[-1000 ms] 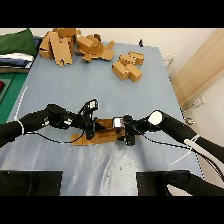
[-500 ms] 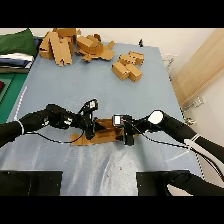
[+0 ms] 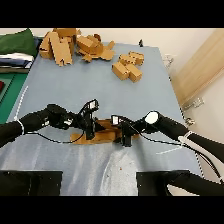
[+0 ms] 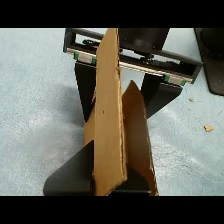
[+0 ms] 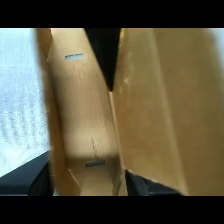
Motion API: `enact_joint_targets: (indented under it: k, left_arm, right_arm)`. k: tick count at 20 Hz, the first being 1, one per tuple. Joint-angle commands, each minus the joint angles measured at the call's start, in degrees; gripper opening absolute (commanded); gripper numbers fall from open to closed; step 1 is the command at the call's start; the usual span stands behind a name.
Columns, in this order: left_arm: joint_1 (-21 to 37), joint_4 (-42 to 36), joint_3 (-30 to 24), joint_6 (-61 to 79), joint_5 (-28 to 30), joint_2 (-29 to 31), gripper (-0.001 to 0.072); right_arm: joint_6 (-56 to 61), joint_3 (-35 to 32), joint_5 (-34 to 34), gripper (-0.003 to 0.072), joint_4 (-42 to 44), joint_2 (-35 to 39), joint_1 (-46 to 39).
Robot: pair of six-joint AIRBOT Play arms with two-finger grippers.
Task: Fold the box.
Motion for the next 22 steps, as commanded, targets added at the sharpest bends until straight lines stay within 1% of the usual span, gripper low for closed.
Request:
enact_joint_targets:
  k: [1, 6, 7, 8, 9, 22]
  left_arm:
    - [0.02, 0.02, 0.02, 0.0, -0.02, 0.02, 0.0017]
    - [0.02, 0.02, 0.02, 0.0, -0.02, 0.02, 0.0017]
    - [0.02, 0.02, 0.02, 0.0, -0.02, 0.02, 0.0017]
    - [0.02, 0.02, 0.02, 0.0, -0.02, 0.02, 0.0017]
    - [0.02, 0.02, 0.02, 0.0, -0.02, 0.02, 0.0017]
    - [0.02, -0.24, 0.02, -0.02, 0.17, 0.02, 0.0017]
  right_arm:
    - [0.13, -0.02, 0.15, 0.0593, -0.74, -1.07, 0.04]
    - [0.11, -0.04, 0.22, 0.0587, -0.35, -1.29, 0.04]
    - [0.13, -0.04, 0.22, 0.056, 0.15, -1.29, 0.07]
    - [0.11, -0.04, 0.31, 0.0445, 0.13, -1.29, 0.17]
    - [0.09, -0.04, 0.31, 0.0409, 0.07, -1.29, 0.37]
    - [0.11, -0.02, 0.44, 0.041, 0.17, -1.29, 0.39]
